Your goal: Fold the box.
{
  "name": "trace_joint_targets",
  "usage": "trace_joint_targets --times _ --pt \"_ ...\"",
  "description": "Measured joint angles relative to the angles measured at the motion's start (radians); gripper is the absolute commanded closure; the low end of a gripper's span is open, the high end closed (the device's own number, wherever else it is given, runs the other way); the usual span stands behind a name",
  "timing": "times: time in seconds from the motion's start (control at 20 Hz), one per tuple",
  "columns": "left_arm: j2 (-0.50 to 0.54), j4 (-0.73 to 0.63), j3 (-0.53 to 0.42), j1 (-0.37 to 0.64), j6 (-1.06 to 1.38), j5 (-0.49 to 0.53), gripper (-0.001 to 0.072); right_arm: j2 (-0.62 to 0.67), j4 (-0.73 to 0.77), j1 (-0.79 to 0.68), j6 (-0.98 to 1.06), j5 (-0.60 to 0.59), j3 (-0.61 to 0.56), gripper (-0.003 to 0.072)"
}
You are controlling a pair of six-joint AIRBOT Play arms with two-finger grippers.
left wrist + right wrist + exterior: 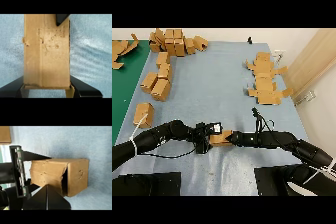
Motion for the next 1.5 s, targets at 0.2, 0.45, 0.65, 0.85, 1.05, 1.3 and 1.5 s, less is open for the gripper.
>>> trace_joint_targets --times 0.2,0.45,0.65,0.85,1.05,1.3,1.5 --pt "0.000 0.000 0.000 0.000 0.000 0.000 0.0228 0.000 -0.006 0.000 0.003 0.002 -0.020 0.0685" --pt "0.000 0.000 0.000 0.000 0.000 0.000 0.0228 0.013 -0.011 0.000 0.014 0.003 -0.034 0.0685" --pt "0.000 0.000 0.000 0.000 0.000 0.000 0.0228 0.069 -0.043 -0.005 0.016 0.004 -0.034 0.0685" --pt "0.000 0.000 0.000 0.000 0.000 0.000 0.0228 0.113 -0.137 -0.049 0.032 -0.001 -0.034 0.0684" --pt "0.000 0.000 0.000 0.000 0.000 0.000 0.0228 0.127 -0.193 -0.092 0.063 -0.031 -0.034 0.0684" --pt "0.000 0.000 0.000 0.000 0.000 0.003 0.0228 0.131 -0.213 -0.106 0.139 -0.047 -0.034 0.0683" --pt "0.000 -0.002 0.000 0.000 0.000 0.006 0.0229 0.131 -0.217 -0.109 0.185 -0.027 -0.034 0.0684"
